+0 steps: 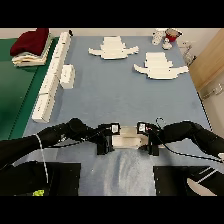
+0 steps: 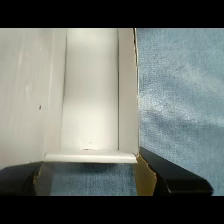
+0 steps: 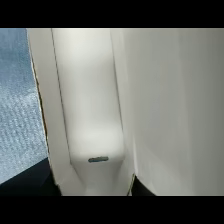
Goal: Fold the box.
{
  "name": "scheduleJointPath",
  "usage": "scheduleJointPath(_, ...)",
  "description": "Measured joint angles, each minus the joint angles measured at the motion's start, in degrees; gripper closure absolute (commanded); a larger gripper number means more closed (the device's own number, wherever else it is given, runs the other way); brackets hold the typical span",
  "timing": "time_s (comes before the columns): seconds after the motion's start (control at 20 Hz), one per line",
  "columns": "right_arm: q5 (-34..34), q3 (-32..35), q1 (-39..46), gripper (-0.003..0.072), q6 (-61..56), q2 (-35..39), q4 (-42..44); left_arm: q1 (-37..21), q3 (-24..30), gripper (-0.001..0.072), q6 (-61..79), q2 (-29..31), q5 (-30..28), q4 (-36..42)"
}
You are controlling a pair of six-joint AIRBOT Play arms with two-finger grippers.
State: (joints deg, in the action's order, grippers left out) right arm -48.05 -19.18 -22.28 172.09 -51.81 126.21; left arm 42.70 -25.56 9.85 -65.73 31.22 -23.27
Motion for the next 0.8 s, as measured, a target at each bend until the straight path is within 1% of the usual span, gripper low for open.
scheduleJointPath(0.45,0.0,0.0,0.0,0.0223,0.0,0.0,0.0,0.1,-0.1,0.0012,-0.7,0.0,-0.1,-0.5)
scheduleJointPath(0.65,0.0,0.0,0.0,0.0222,-0.1,0.0,0.2,0.0,-1.1,0.0012,-1.5,0.1,0.4,-0.7)
scheduleJointPath(0.8,0.0,0.0,0.0,0.0222,-0.1,0.0,0.1,-1.4,-1.8,0.0012,-2.7,0.1,1.5,-1.6)
